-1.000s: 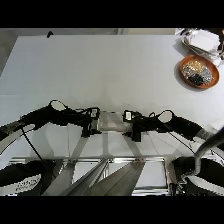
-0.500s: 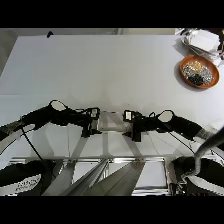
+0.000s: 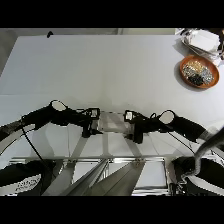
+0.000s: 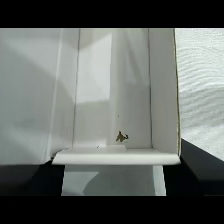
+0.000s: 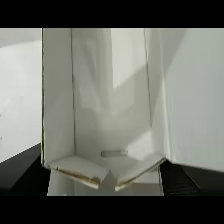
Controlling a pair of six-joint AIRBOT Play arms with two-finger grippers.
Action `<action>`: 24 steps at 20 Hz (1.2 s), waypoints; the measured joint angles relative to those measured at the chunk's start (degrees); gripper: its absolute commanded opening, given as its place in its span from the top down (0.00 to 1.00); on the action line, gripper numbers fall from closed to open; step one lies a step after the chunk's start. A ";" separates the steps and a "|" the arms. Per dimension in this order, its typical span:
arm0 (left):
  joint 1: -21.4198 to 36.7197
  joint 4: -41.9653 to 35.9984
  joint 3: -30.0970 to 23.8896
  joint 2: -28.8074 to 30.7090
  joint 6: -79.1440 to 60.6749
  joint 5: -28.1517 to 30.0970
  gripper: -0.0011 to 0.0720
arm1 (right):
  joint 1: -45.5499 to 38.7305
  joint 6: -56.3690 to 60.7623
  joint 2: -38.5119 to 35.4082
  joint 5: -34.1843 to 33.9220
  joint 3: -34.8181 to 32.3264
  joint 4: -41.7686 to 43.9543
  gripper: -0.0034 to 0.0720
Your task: Fold the box and place the chain.
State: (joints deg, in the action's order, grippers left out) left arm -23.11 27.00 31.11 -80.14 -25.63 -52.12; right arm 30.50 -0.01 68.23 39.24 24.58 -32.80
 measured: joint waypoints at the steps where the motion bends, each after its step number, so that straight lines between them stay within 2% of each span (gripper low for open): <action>1: 0.00 0.00 0.00 0.00 0.04 0.00 0.61 | 0.00 2.23 -1.27 0.39 0.00 -1.81 0.04; 7: 0.00 -0.07 -0.02 0.00 0.15 0.00 0.61 | 0.02 15.87 -12.22 1.95 0.00 -15.28 0.04; 8: 0.00 -0.07 -0.02 0.00 0.15 0.00 0.61 | 0.02 18.18 -14.62 2.03 0.00 -17.66 0.07; 9: 0.00 -0.07 -0.02 0.00 0.15 0.00 0.61 | 0.02 20.13 -16.87 1.99 0.00 -19.30 0.19; 10: 0.00 -0.07 -0.02 0.00 0.15 0.00 0.61 | 0.02 21.77 -19.02 2.03 0.00 -20.31 0.37; 11: 0.00 -0.04 -0.02 0.00 0.15 0.00 0.61 | 0.02 23.19 -21.03 2.01 0.00 -20.20 0.59; 12: 0.00 -0.07 -0.02 0.00 0.15 0.00 0.61 | 0.02 24.20 -22.45 1.99 0.00 -18.78 0.95; 17: 0.00 -0.04 -0.02 0.00 0.13 0.00 0.61 | 0.04 25.09 -23.89 -1.18 0.00 -4.44 0.94; 21: 0.00 -0.04 -0.02 0.00 0.13 0.00 0.61 | 0.02 24.90 -19.02 -10.01 0.00 4.52 0.94; 24: 0.00 -0.04 -0.02 0.00 0.13 0.00 0.61 | 0.02 25.20 -13.73 -16.15 0.02 8.17 0.94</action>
